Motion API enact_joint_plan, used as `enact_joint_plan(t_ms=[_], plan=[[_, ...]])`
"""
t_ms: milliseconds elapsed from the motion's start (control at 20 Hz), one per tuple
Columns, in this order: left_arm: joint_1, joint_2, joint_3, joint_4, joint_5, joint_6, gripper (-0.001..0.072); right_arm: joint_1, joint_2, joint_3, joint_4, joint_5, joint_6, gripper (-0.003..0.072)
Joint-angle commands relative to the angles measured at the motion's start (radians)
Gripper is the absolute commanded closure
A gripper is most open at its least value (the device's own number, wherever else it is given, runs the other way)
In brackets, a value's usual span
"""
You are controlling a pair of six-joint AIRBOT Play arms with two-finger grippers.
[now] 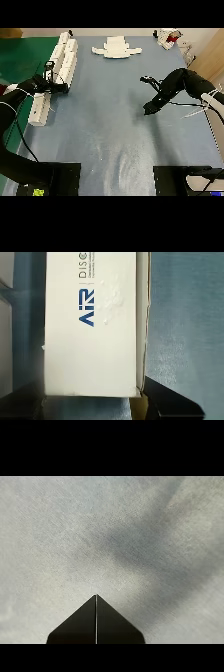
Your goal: Fold the box.
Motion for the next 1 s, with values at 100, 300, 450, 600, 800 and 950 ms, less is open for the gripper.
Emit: enact_joint_plan(t_ms=[100,300,450,600,800,950], plan=[[-0.001,-0.083,0.107,0.001,-0.018,0.000,0.0248,0.000,-0.001,0.001,0.000,0.000,0.000,0.0683],[0.000,-0.100,0.114,0.009,0.005,0.003,0.0248,0.000,-0.001,0.001,0.000,0.000,0.000,0.0683],[0.000,-0.102,0.113,0.008,0.010,0.003,0.0248,0.000,-0.001,0.001,0.000,0.000,0.000,0.0683],[0.000,-0.102,0.113,0.008,0.004,0.003,0.0248,0.000,-0.001,0.001,0.000,0.000,0.000,0.0683],[0.000,-0.102,0.113,0.008,0.005,0.003,0.0248,0.000,-0.001,0.001,0.000,0.000,0.000,0.0683],[-0.001,-0.102,0.113,0.006,0.004,0.002,0.0248,0.000,-0.001,0.001,0.000,0.000,0.000,0.0683]])
